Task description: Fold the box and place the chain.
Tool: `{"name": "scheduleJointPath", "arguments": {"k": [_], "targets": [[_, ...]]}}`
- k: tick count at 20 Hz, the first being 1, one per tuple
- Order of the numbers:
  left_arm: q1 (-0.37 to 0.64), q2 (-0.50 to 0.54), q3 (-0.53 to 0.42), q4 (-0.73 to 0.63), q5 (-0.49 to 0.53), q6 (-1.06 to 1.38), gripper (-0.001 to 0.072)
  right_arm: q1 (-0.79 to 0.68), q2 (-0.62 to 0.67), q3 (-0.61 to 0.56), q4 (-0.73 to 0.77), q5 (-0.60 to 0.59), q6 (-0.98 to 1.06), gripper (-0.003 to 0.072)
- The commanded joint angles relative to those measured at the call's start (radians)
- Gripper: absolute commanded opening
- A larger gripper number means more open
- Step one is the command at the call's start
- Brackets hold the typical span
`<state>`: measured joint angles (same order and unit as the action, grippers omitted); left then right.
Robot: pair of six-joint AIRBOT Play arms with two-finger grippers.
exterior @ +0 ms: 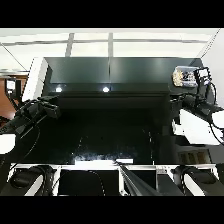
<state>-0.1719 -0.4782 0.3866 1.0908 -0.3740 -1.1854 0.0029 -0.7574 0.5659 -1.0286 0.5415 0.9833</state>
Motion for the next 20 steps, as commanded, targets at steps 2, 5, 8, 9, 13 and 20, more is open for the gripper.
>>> {"name": "scheduleJointPath", "arguments": {"k": [2,5,8,9,13,20], "targets": [[-0.001,0.001,0.0,0.0,0.0,0.0,0.0027,0.001,0.001,-0.001,0.0,0.0,0.0,0.002],[-0.001,0.001,0.0,0.0,0.0,0.0,0.0026,0.001,0.001,-0.001,0.0,0.0,0.0,0.0021],[-0.001,0.001,0.0,0.0,0.0,0.0,0.0027,0.001,0.001,-0.001,0.0,0.0,0.0,0.002],[-0.001,0.001,0.0,0.0,0.0,0.0,0.0027,0.001,0.001,-0.001,0.0,0.0,0.0,0.0021],[-0.001,0.001,0.0,0.0,0.0,0.0,0.0027,0.001,0.0,-0.001,0.0,0.0,0.0,0.0021],[-0.001,0.0,0.0,0.0,0.109,0.0,0.0027,0.002,0.0,-0.001,0.075,-0.077,0.001,0.002]]}}
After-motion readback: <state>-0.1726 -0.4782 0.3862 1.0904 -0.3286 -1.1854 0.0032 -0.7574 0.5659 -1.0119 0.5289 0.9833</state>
